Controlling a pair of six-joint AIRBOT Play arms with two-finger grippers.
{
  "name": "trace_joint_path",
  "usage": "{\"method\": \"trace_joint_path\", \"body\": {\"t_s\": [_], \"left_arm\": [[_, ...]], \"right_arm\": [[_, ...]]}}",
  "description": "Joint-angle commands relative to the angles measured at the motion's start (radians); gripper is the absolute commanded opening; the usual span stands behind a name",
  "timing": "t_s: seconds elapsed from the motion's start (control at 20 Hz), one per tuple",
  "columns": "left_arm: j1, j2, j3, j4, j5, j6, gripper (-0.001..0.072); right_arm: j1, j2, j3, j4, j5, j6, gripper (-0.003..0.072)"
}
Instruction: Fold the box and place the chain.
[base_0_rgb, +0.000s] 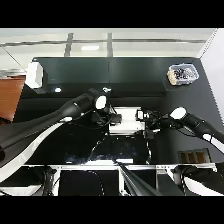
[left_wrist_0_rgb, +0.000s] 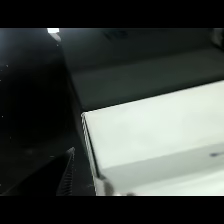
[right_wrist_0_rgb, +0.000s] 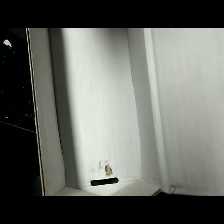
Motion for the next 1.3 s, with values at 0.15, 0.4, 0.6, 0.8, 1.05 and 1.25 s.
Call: {"method": "trace_joint_path", "body": {"t_s": [0.15, 0.4, 0.6, 0.8, 1.05, 1.25], "left_arm": [[-0.074, -0.098, 0.159, 0.136, -0.119, -0.175, 0.0257], [-0.079, -0.141, 0.2, 0.127, -0.215, -0.198, 0.0257], [-0.084, -0.143, 0.2, 0.13, -0.229, -0.201, 0.0259], [-0.084, -0.139, 0.2, 0.137, -0.241, -0.203, 0.0292], [-0.103, -0.098, 0.18, 0.215, -0.22, -0.254, 0.0292], [-0.097, -0.042, 0.069, 0.198, -0.137, -0.301, 0.0292]], "right_arm": [[0.001, 0.0, 0.0, 0.0, 0.0, 0.0, 0.0237], [0.001, 0.0, 0.0, 0.0, 0.001, 0.0, 0.0237], [0.001, 0.0, 0.0, 0.0, 0.001, 0.0, 0.0237], [0.001, 0.0, 0.0, 0.0, 0.001, 0.0, 0.0237], [0.001, 0.0, 0.0, 0.0, 0.001, 0.0, 0.0237], [0.001, 0.0, 0.0, 0.0, 0.001, 0.0, 0.0237]]}}
